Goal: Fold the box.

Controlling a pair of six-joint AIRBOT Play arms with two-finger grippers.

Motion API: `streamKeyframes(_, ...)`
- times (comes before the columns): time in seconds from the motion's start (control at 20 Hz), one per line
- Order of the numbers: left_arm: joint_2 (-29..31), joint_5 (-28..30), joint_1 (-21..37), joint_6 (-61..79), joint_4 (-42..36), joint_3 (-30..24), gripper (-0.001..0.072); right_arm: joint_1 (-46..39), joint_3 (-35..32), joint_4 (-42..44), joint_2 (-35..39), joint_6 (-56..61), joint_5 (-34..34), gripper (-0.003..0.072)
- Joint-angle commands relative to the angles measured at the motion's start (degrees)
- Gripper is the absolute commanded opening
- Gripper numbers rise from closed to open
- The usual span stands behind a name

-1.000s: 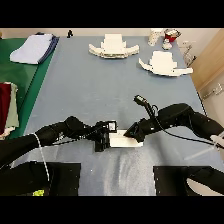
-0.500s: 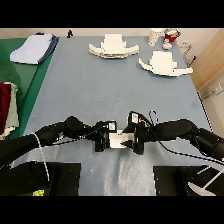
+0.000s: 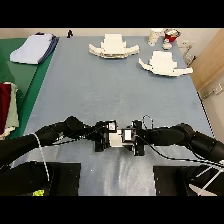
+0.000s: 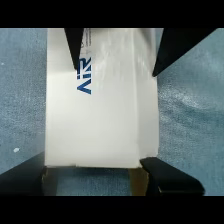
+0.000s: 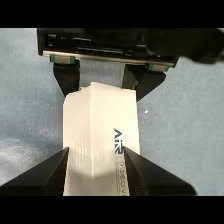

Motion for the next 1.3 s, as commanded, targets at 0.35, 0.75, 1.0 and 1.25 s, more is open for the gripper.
streamKeyframes(0.35, 0.00, 0.00, 0.04, 0.02, 0.02, 0.04, 0.0517, 0.52, 0.02, -4.74, 2.21, -0.17, 2.56, 0.0508)
streamKeyframes(0.75, 0.00, 0.00, 0.04, 0.02, 0.02, 0.04, 0.0517, 0.52, 0.39, -4.74, 3.76, -0.17, 3.15, 0.0508)
streamKeyframes(1.0, 0.00, 0.00, 0.04, 0.02, 0.02, 0.04, 0.0517, 0.52, 0.50, -4.74, 3.74, -0.13, 4.26, 0.0444)
streamKeyframes(1.25, 0.00, 0.00, 0.04, 0.02, 0.02, 0.04, 0.0517, 0.52, 0.48, -4.72, 2.58, 1.36, 4.04, 0.0321)
